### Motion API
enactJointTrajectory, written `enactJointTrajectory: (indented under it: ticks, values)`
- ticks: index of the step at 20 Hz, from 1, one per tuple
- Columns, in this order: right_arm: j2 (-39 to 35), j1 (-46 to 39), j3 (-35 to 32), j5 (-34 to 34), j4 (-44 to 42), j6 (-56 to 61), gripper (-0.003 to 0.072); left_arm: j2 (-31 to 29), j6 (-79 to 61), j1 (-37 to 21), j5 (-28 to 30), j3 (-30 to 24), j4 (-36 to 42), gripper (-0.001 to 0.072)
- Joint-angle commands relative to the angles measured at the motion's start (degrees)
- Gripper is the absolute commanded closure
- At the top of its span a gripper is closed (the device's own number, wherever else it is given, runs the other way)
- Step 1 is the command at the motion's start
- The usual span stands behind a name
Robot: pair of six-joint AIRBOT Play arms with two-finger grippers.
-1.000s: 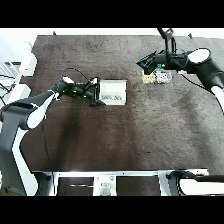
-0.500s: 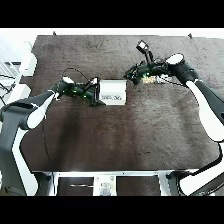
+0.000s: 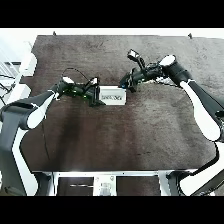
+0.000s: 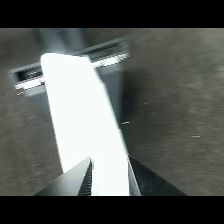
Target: Fold the box and place the chain.
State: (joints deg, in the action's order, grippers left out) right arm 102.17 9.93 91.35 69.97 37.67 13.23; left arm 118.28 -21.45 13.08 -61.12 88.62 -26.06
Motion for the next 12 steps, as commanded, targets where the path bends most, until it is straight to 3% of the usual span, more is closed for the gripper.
enactJointTrajectory:
  ticks: [1,12]
  values:
    - [0.0,1.5,0.1,3.7,0.8,-0.3,0.0412,0.0,0.0,0.0,0.0,0.0,0.0,0.0213]
    - [1.6,3.2,0.1,1.4,2.4,-3.0,0.0391,0.0,0.0,0.0,0.0,0.0,0.0,0.0213]
